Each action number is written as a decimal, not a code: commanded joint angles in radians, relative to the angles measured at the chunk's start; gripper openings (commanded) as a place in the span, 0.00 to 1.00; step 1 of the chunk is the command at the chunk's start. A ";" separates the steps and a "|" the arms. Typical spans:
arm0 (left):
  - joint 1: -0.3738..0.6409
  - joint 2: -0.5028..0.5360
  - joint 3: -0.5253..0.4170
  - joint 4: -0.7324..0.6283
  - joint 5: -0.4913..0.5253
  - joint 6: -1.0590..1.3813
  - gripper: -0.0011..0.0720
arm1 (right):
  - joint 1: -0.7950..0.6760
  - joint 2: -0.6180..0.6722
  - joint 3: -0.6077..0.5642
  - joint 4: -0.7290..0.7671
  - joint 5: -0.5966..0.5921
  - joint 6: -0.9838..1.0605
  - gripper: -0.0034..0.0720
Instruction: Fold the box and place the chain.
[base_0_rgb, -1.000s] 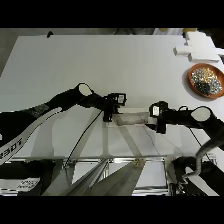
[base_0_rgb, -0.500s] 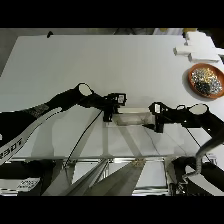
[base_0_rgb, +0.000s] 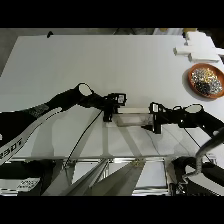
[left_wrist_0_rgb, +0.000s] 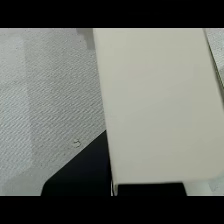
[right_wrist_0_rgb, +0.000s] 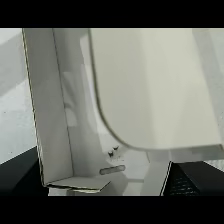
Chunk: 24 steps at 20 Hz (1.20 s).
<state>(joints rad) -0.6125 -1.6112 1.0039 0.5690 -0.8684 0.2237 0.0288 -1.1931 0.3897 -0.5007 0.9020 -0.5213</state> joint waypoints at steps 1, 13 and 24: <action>0.000 0.000 0.000 0.000 0.000 0.000 0.03 | -0.008 -0.019 -0.004 0.014 0.006 -0.009 0.90; 0.000 0.000 0.000 0.000 0.001 0.000 0.03 | -0.008 -0.063 -0.008 0.045 0.019 -0.090 0.82; 0.000 0.000 0.000 0.000 0.000 0.000 0.03 | -0.005 -0.076 -0.008 0.034 -0.011 -0.090 0.70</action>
